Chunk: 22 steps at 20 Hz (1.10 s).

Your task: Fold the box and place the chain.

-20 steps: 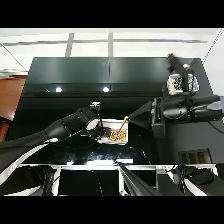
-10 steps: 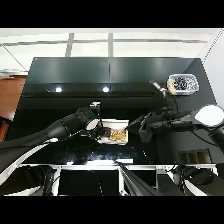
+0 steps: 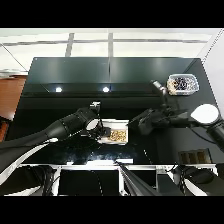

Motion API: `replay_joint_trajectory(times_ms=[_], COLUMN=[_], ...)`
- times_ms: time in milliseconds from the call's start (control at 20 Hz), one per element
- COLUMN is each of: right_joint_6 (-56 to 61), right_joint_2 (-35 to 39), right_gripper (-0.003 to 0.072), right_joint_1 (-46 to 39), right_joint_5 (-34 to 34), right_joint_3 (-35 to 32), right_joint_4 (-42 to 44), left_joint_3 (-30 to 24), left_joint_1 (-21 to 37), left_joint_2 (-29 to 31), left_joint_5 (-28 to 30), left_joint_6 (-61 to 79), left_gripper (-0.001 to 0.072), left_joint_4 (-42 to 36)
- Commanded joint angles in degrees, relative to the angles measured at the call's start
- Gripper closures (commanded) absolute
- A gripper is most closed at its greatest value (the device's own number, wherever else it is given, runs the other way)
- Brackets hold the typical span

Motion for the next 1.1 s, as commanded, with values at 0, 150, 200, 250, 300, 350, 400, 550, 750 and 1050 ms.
replay_joint_trajectory(times_ms=[0,150,200,250,300,350,400,550,750,1050], right_joint_6=[1.01,0.42,0.5,0.48,0.48,0.48,0.48,0.48,0.48,0.5], right_joint_2=[-0.07,-0.07,-0.07,-0.07,-0.07,-0.07,-0.07,-0.07,-0.07,-0.07], right_gripper=[0.0131,-0.0016,-0.0016,-0.0016,-0.0016,-0.0015,-0.0015,-0.0015,-0.0015,-0.0015], right_joint_1=[-11.39,-16.57,-16.72,-16.72,-16.72,-16.7,-16.72,-16.72,-16.7,-16.7], right_joint_5=[3.69,6.84,7.1,7.06,6.58,6.03,5.16,3.17,3.1,3.3], right_joint_3=[1.77,1.77,1.77,1.77,1.77,1.77,1.77,1.75,1.73,1.73], right_joint_4=[-5.22,-11.93,-14.47,-15.61,-15.56,-15.21,-14.6,-12.46,-11.02,-11.04], left_joint_3=[0.04,0.26,0.26,0.26,0.26,0.2,0.15,0.15,0.15,0.76], left_joint_1=[0.24,1.51,1.79,1.97,2.12,2.12,2.12,2.1,2.01,2.1], left_joint_2=[0.0,0.66,1.22,1.73,1.9,1.88,1.88,1.66,1.16,1.18], left_joint_5=[-0.07,-0.7,-0.68,-0.59,-0.52,-0.52,-0.04,2.8,2.12,0.96], left_joint_6=[-0.04,-0.07,-0.46,-0.85,-0.92,-1.33,-2.91,-5.01,-4.94,-4.96], left_gripper=[0.0676,0.0677,0.0678,0.0677,0.0678,0.0678,0.0678,0.0678,0.0678,0.0432], left_joint_4=[-0.2,-0.31,-0.04,-0.02,-0.04,0.02,-0.02,-0.04,-0.09,0.11])
